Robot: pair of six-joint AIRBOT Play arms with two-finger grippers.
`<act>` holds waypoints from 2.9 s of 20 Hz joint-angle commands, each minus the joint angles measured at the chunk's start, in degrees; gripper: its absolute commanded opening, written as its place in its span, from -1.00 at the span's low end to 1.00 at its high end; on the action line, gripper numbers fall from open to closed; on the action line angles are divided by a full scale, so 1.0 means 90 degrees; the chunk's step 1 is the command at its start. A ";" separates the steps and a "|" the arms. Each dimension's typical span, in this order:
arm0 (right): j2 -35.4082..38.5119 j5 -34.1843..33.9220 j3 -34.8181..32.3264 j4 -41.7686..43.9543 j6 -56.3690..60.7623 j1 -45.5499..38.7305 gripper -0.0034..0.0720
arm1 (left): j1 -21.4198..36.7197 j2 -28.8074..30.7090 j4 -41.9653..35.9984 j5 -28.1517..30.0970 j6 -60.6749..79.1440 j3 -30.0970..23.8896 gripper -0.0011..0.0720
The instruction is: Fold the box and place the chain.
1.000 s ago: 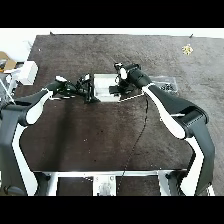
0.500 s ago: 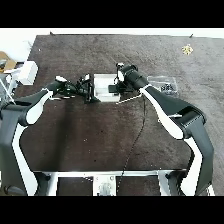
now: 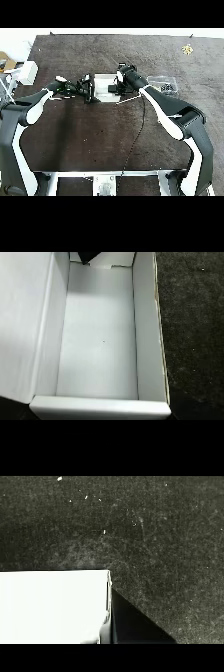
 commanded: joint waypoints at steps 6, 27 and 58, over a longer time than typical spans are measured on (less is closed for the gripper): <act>-0.0002 -0.0024 -0.0002 -0.0163 0.0223 0.0005 -0.78 | 0.0007 0.0005 0.0000 0.0007 -0.0002 -0.0002 -0.53; 0.1768 0.0899 -0.0029 -0.0245 -0.2977 -0.2098 -0.18 | 0.0007 0.0005 0.0000 0.0010 -0.0002 -0.0002 -0.52; 0.0352 0.0804 -0.0019 0.1044 -0.3502 -0.3067 -0.91 | 0.0007 0.0005 0.0000 0.0007 -0.0002 -0.0002 -0.52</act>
